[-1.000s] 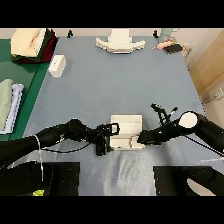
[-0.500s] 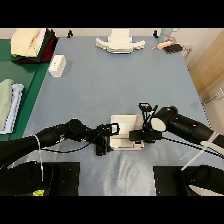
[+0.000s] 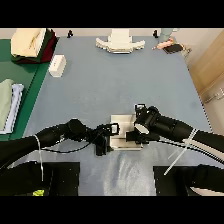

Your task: Fold the box.

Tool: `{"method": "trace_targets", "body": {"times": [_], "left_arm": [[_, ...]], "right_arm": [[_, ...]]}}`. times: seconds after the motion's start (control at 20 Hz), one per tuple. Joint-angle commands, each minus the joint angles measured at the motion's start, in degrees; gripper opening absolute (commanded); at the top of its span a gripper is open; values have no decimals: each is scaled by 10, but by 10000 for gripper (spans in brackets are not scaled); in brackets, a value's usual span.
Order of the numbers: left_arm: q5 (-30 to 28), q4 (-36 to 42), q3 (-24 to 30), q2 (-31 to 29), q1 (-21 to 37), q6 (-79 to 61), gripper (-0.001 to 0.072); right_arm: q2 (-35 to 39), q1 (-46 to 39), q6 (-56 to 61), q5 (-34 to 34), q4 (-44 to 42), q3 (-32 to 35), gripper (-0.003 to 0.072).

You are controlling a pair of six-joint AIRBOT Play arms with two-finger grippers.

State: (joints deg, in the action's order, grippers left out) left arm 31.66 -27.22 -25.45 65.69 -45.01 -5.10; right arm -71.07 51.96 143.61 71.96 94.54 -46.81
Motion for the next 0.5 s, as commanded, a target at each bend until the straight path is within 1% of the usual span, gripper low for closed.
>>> {"method": "trace_targets", "body": {"times": [0.0, 0.05, 0.1, 0.15, 0.2, 0.45], "left_arm": [[0, 0, 0, 0, 0, 0, 424], [0, 0, 0, 0, 0, 0, 424], [0, 0, 0, 0, 0, 0, 424], [0, 0, 0, 0, 0, 0, 424], [0, 0, 0, 0, 0, 0, 424], [0, 0, 0, 0, 0, 0, 424]], "right_arm": [[-4, 3, 14, 11, 19, -3, 2], [-4, 3, 14, 10, 19, -4, 3], [-4, 3, 14, 9, 19, -4, 92], [-4, 3, 14, 9, 17, -5, 315], [-2, 3, 11, 9, 10, -5, 371], [42, 3, 3, 17, -1, -17, 371]]}}
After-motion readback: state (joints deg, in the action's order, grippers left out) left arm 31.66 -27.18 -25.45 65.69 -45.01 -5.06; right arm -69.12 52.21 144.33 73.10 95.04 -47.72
